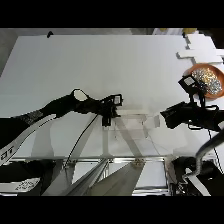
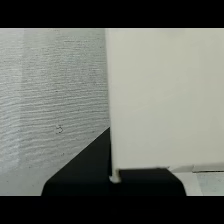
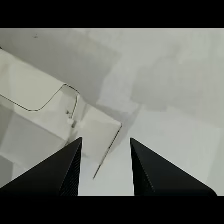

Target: Fold the box and place the chain.

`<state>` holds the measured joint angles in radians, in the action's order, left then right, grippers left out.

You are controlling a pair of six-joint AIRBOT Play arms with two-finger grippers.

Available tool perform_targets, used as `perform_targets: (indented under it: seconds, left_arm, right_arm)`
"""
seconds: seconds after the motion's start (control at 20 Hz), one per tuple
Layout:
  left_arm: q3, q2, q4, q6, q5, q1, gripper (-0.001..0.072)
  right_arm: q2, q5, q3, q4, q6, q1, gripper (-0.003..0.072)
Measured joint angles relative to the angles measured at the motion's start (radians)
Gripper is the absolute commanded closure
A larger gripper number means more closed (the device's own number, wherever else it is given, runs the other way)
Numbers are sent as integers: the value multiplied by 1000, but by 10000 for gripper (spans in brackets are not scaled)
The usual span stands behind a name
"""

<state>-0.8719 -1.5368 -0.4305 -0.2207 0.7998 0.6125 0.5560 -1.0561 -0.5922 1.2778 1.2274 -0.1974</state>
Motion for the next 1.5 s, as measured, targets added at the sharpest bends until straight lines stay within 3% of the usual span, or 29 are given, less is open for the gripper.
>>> perform_targets:
  seconds: [1.5]
  left_arm:
    - [-1, -15, 3, -95, -29, 24, 701]
  right_arm:
    - [0, -3, 0, 1, -3, 0, 348]
